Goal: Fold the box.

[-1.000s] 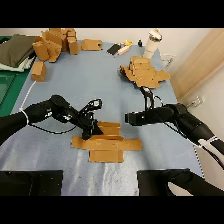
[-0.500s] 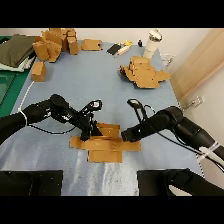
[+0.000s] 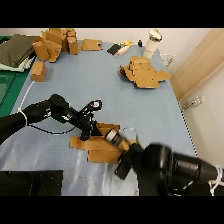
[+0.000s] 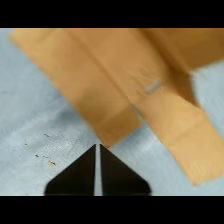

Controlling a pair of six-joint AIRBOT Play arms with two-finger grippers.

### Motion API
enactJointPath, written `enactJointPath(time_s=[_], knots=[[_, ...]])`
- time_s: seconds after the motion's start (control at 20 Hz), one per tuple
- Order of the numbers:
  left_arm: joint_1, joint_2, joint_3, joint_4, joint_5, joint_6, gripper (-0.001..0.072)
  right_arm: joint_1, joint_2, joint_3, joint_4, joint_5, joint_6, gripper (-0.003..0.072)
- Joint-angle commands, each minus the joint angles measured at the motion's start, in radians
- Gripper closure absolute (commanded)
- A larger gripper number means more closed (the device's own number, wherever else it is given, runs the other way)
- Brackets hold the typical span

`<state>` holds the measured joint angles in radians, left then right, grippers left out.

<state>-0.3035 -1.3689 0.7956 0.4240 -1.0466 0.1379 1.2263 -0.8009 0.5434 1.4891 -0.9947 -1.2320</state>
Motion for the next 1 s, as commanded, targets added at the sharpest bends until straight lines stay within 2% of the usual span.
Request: enactJointPath(time_s=[0.0, 0.2, 0.45, 0.95], knots=[[-0.001, 0.001, 0.001, 0.0, 0.0, 0.0, 0.0697, 0.259, -0.03, -0.101, -0.278, 0.148, 0.039, 0.018], [-0.001, 0.001, 0.001, 0.0, -0.001, 0.0, 0.0697, 0.264, -0.127, -0.106, -0.417, 0.139, 0.038, 0.018], [-0.001, 0.001, 0.001, 0.0, -0.001, 0.0, 0.0697, 0.264, -0.147, -0.106, -0.541, 0.151, 0.039, 0.018], [-0.001, 0.001, 0.001, 0.0, 0.0, 0.0, 0.0697, 0.262, -0.144, -0.097, -0.589, 0.139, 0.049, 0.0181]])
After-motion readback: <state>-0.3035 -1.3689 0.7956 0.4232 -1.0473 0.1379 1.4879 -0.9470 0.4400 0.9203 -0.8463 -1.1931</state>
